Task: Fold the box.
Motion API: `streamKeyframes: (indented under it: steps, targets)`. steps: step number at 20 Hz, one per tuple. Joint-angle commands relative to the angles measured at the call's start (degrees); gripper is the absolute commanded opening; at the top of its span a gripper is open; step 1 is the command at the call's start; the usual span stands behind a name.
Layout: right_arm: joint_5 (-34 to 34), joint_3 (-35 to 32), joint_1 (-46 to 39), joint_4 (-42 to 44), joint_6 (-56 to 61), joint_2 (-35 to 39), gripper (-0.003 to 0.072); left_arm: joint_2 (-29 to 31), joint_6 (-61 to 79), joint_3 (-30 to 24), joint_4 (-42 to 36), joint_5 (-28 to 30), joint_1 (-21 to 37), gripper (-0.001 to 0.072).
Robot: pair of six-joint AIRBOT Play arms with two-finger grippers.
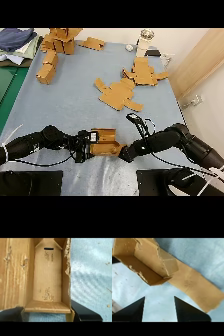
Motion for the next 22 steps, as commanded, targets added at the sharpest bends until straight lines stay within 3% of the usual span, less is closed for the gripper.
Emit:
streamKeyframes:
  steps: [1,4,5,6,7,8,9,14,16,17,18,22]
  targets:
    - [3.9,-0.5,0.1,7.6,11.5,-2.4,0.0545,0.0,0.0,0.0,0.0,0.0,0.0,0.0454]
    - [8.0,-0.3,0.3,13.7,15.1,-6.1,0.0535,0.0,0.0,0.0,0.0,0.0,0.0,0.0454]
    - [8.8,-0.3,0.4,15.8,16.1,-7.2,0.0347,0.0,0.0,0.0,0.0,0.0,0.0,0.0455]
    - [11.6,-0.3,0.4,18.0,16.4,-8.2,0.0076,0.0,0.0,0.0,0.0,0.0,0.0,0.0454]
    - [14.3,-0.1,0.4,19.5,16.4,-8.8,0.0105,0.0,0.0,0.0,0.0,0.0,0.0,0.0455]
    - [16.0,1.0,0.3,20.0,16.4,-9.5,0.0200,0.0,0.0,0.0,0.0,0.0,0.0,0.0454]
    - [17.2,2.6,0.2,19.9,16.1,-10.3,0.0247,0.0,0.0,0.0,0.0,0.0,0.0,0.0454]
    - [20.0,10.0,-0.7,17.6,13.7,-17.8,0.0231,0.0,0.0,0.0,0.0,0.0,0.0,0.0454]
    - [20.2,10.1,-2.7,17.4,11.3,-22.4,0.0206,0.0,0.0,0.0,0.0,0.0,0.0,0.0454]
    - [20.2,10.1,-3.4,17.4,9.5,-24.5,0.0076,0.0,0.0,0.0,0.0,0.0,0.0,0.0454]
    - [20.0,10.1,-3.8,17.4,8.0,-26.7,0.0036,0.0,0.0,0.0,0.0,0.0,0.0,0.0454]
    - [19.7,10.1,-3.6,17.4,3.5,-31.2,0.0019,0.0,0.0,0.0,0.0,0.0,0.0,0.0454]
